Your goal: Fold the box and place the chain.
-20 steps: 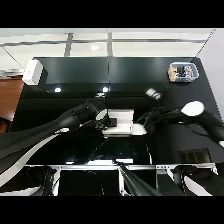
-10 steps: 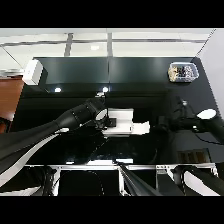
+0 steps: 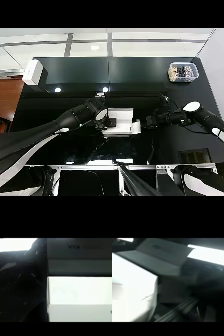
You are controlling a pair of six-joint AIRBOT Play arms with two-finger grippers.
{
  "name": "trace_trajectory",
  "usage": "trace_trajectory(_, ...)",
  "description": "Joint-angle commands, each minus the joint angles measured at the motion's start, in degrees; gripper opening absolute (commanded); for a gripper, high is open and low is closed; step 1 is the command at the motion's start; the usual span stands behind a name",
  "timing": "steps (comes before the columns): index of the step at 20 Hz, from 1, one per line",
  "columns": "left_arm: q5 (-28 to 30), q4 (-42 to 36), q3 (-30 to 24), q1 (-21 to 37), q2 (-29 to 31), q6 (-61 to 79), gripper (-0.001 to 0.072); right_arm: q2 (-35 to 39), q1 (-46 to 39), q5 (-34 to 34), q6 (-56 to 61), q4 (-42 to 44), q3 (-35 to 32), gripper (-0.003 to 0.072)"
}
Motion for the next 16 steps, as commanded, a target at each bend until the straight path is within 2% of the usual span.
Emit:
trace_trajectory(1, 0.02, 0.0, 0.02, 0.02, 0.02, 0.0, 0.0028, -0.26, 0.52, 6.51, -0.55, 0.96, 2.95, 0.0501)
trace_trajectory(4, 0.02, 0.0, 0.02, 0.02, 0.02, 0.0, 0.0028, -0.26, 1.27, 8.04, -0.55, 4.24, 3.02, 0.05)
trace_trajectory(5, 0.02, 0.0, 0.02, 0.02, 0.02, 0.0, 0.0028, -0.26, 1.92, 7.82, -0.52, 5.05, 3.02, 0.0468)
trace_trajectory(8, 0.02, 0.0, 0.02, 0.0, 0.02, 0.0, 0.0029, -0.26, 4.72, 5.66, 0.96, 5.4, 3.06, 0.0461)
trace_trajectory(11, 0.02, 0.0, 0.02, 0.02, 0.02, 0.0, 0.0028, -0.26, 7.52, 2.75, 2.58, 5.2, 3.43, 0.0357)
trace_trajectory(16, 0.04, 0.0, 0.02, 0.0, 0.02, 0.0, 0.0029, -0.26, 11.82, -0.83, 11.3, -3.21, 7.67, 0.0357)
